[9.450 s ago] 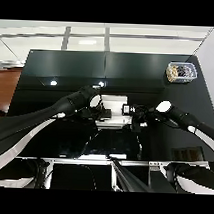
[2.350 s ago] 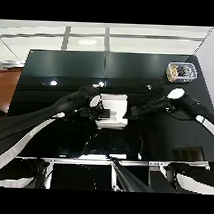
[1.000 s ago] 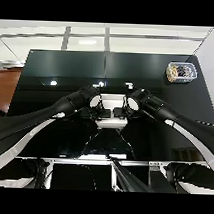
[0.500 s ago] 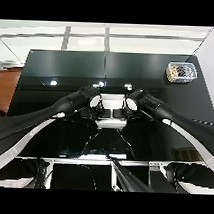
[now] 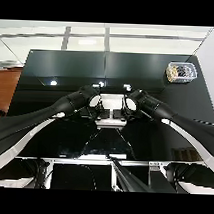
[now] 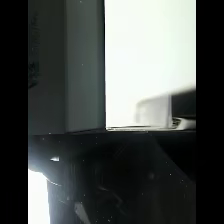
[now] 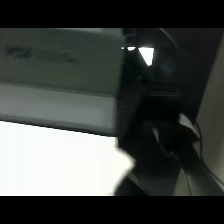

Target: Fold the box and place the chain.

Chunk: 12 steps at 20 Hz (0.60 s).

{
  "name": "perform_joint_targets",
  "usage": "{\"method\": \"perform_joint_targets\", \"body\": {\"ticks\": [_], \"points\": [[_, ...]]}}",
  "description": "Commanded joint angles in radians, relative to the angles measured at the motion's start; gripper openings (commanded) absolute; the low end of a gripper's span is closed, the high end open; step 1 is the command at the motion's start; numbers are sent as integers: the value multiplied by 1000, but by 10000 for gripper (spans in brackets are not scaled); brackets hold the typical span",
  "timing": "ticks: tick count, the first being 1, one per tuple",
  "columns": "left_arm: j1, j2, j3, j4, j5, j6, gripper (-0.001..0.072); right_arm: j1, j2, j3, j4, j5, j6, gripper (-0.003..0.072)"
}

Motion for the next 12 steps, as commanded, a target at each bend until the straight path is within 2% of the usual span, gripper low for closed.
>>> {"method": "perform_joint_targets", "body": {"ticks": [1,3,4,5,7,9,11,12], "points": [[0,-1,0,3,3,7,29,1,2,1,6,4,-11,10],[1,-1,0,4,3,7,29,-5,5,1,5,14,-11,40],[1,-1,0,4,3,7,29,-12,14,2,2,25,-11,239],[1,-1,0,4,3,7,29,-23,31,5,2,42,-27,336],[0,-1,0,4,3,7,29,-49,107,36,7,101,-133,336],[0,-1,0,4,1,7,30,-72,242,74,-19,151,-250,336],[1,-1,0,4,2,7,29,-116,388,81,-177,178,-283,335],[1,-1,0,4,3,7,29,-150,441,78,-324,201,-282,335]]}}
